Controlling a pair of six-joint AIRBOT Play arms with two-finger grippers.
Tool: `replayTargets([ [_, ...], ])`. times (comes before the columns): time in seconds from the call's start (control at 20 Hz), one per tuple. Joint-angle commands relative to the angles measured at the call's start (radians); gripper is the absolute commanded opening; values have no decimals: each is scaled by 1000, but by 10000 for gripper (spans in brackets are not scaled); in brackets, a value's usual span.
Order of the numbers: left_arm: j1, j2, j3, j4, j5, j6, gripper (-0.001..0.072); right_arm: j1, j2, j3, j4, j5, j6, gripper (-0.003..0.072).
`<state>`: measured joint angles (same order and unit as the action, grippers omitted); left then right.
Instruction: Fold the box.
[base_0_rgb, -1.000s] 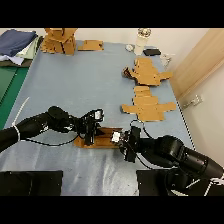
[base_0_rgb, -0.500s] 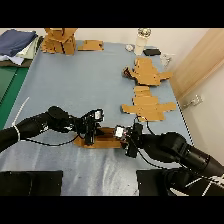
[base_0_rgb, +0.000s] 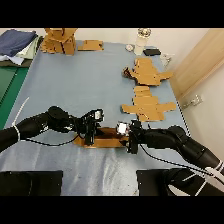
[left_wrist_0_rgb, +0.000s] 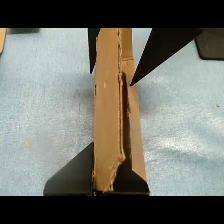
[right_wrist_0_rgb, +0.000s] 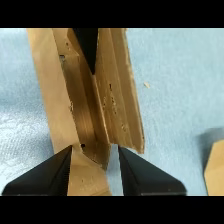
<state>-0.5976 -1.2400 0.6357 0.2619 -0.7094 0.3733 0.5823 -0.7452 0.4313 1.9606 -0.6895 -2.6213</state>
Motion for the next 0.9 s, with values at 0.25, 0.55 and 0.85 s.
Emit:
replayTargets([
  [0.25,-1,0,0,0,0,0,15,-28,-101,8,79,-10,-116,456],
  [0.55,-1,0,0,0,0,0,15,-28,-151,8,106,-51,-150,456],
  [0.85,-1,0,0,0,-1,0,15,-52,-179,24,156,-46,-205,456],
])
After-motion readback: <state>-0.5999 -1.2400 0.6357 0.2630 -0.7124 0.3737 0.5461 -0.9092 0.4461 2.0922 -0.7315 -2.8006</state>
